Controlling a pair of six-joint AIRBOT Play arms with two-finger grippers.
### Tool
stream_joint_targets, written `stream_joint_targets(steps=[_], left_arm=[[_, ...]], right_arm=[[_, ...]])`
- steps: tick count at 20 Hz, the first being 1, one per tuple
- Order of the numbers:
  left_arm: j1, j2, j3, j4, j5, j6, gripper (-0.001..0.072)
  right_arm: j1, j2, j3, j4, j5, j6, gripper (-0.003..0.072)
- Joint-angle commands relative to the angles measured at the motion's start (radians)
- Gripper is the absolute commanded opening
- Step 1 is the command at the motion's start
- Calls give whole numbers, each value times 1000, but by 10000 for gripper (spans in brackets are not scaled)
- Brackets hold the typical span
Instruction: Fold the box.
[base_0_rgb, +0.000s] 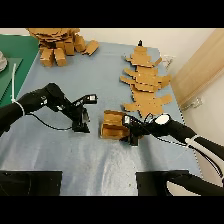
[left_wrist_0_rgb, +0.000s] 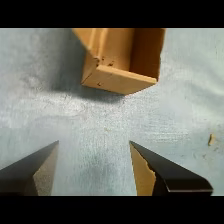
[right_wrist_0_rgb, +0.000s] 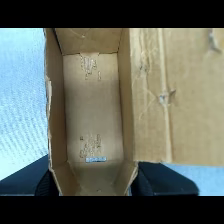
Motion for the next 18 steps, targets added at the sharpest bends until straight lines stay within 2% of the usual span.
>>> stream_joint_targets(steps=[1,7,18], left_arm=[[-80,-8,-2,11,69,96,659],[-225,-8,-2,10,197,91,688],[-231,-85,0,-6,256,45,688]], right_arm=[[0,0,0,0,-27,0,520],[0,0,0,0,-27,0,521],[0,0,0,0,-26,0,521]])
